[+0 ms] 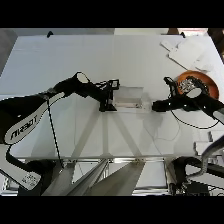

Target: Fold the box and place the chain.

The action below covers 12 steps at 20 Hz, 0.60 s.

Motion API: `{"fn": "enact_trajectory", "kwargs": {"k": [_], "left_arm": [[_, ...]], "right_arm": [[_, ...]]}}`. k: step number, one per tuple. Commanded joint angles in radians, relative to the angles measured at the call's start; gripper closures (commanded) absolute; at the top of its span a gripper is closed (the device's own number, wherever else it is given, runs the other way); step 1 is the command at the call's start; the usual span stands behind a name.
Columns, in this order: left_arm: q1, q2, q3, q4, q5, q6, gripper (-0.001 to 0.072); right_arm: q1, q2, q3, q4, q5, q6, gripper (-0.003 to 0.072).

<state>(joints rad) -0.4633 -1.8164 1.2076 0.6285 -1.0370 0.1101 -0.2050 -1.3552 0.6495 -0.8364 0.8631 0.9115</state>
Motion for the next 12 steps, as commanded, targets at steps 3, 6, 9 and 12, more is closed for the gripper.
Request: {"fn": "enact_trajectory", "kwargs": {"k": [3,6,9,12], "left_arm": [[0.0,0.0,0.0,0.0,0.0,0.0,0.0375],[0.0,0.0,0.0,0.0,0.0,0.0,0.0375],[0.0,0.0,0.0,0.0,0.0,0.0,0.0375],[0.0,0.0,0.0,0.0,0.001,0.0,0.0375]], "right_arm": [[0.013,0.003,-0.001,0.062,0.044,-0.032,0.0678],[0.013,0.017,-0.001,0.13,0.068,-0.061,0.0678],[0.01,0.045,-0.001,0.133,0.069,-0.06,0.0678],[0.003,0.084,-0.001,0.13,0.092,-0.06,0.0678]]}}
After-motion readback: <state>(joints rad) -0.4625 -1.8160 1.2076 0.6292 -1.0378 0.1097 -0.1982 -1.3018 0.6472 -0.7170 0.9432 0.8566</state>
